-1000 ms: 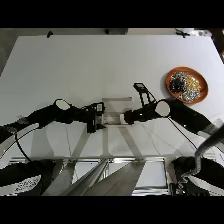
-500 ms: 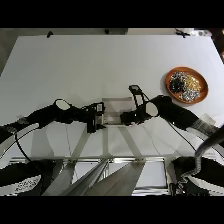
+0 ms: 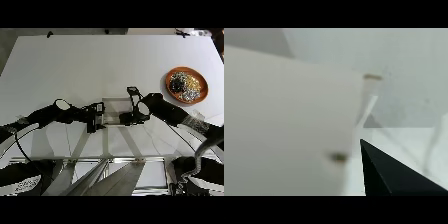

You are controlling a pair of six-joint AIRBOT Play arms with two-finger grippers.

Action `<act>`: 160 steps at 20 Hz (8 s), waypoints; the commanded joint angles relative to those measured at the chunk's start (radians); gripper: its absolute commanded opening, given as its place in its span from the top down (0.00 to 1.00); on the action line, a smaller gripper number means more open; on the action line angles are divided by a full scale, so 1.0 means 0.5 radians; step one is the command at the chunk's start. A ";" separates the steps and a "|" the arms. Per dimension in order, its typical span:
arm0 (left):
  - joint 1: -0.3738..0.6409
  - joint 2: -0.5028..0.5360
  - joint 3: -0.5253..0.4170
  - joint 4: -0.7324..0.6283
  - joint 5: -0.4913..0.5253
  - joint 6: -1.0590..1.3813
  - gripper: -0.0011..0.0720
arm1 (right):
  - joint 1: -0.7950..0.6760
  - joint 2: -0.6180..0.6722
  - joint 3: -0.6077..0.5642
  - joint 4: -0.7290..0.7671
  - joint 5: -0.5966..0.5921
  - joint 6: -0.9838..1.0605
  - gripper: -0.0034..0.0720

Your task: Fold the box and place the chain.

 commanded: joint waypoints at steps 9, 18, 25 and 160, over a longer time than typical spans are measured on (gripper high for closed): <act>0.001 0.002 -0.001 0.000 0.001 0.000 0.46 | 0.066 -0.014 0.061 -0.201 -0.023 0.256 0.42; 0.001 0.002 -0.001 0.000 0.001 0.000 0.46 | 0.130 -0.155 0.127 -0.298 0.166 0.257 0.43; 0.001 0.002 -0.001 0.000 0.001 0.000 0.46 | 0.141 -0.190 0.255 -0.341 0.124 0.256 0.54; 0.001 0.002 -0.001 0.000 0.000 0.000 0.46 | 0.196 -0.007 0.307 0.229 -0.047 -0.740 0.63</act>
